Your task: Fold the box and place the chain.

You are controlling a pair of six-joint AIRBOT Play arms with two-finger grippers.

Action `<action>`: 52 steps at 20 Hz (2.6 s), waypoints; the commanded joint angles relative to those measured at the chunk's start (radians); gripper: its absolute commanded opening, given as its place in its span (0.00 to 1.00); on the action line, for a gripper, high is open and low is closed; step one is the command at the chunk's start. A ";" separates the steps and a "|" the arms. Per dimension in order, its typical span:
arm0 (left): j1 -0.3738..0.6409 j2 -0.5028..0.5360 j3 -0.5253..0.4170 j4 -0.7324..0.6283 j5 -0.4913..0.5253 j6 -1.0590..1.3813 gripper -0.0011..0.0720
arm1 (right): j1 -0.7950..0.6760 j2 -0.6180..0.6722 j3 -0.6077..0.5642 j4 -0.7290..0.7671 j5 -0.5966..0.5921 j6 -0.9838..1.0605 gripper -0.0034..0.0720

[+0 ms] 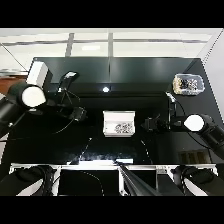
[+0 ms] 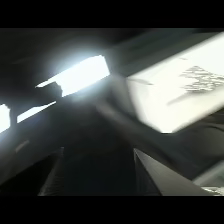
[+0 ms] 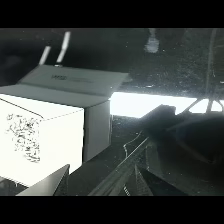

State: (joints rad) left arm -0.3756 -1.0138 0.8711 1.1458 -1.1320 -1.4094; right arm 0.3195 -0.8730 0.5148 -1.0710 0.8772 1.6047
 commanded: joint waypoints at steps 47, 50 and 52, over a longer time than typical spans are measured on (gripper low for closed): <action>-0.024 -0.330 -0.235 -0.597 0.238 1.588 0.97 | 0.000 0.000 -0.001 -0.091 -0.014 0.000 0.70; -0.024 -0.329 -0.235 -0.597 0.237 1.580 0.97 | 0.000 0.001 -0.001 -0.091 -0.014 0.000 0.70; -0.023 -0.329 -0.222 -0.563 0.230 1.542 0.97 | 0.000 0.000 -0.001 -0.090 -0.014 0.000 0.70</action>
State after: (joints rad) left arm -0.3992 -1.3430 0.6399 0.5529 -0.8967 0.1669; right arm 0.3195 -0.8730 0.5148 -1.1622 0.8627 1.6051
